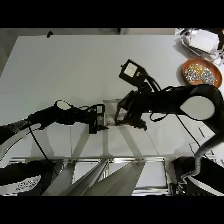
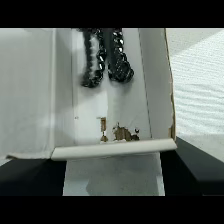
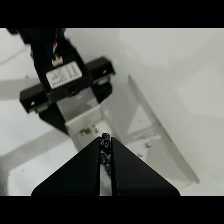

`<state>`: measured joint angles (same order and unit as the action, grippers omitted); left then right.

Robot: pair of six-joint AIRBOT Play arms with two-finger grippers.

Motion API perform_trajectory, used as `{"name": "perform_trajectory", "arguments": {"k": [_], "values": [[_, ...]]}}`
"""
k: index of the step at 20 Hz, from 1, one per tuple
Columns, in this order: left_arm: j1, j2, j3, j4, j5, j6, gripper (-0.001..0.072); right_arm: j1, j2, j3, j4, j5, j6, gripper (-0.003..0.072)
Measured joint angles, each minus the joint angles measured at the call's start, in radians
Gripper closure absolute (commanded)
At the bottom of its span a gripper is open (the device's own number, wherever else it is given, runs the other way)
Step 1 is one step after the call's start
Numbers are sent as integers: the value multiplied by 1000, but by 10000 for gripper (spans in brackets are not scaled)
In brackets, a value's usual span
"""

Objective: Fold the box and place the chain.

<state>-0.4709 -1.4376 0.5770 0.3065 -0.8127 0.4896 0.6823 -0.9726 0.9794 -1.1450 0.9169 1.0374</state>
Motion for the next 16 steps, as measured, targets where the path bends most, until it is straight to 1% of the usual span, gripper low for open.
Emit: {"name": "perform_trajectory", "arguments": {"k": [5,10,12,13,14,15,16], "values": [[0,0,0,0,0,0,499,3,-146,-1,2,48,8,676],[0,0,0,0,0,0,499,26,-283,-2,2,63,12,670],[0,0,0,0,0,0,499,35,-323,-2,3,62,16,571],[0,0,0,0,0,0,499,38,-341,-2,2,62,26,546],[0,0,0,0,0,0,499,40,-355,-1,2,60,37,497],[0,0,0,0,0,0,499,42,-364,-2,1,61,41,482],[0,0,0,0,0,0,499,43,-371,-1,1,58,48,482]]}}
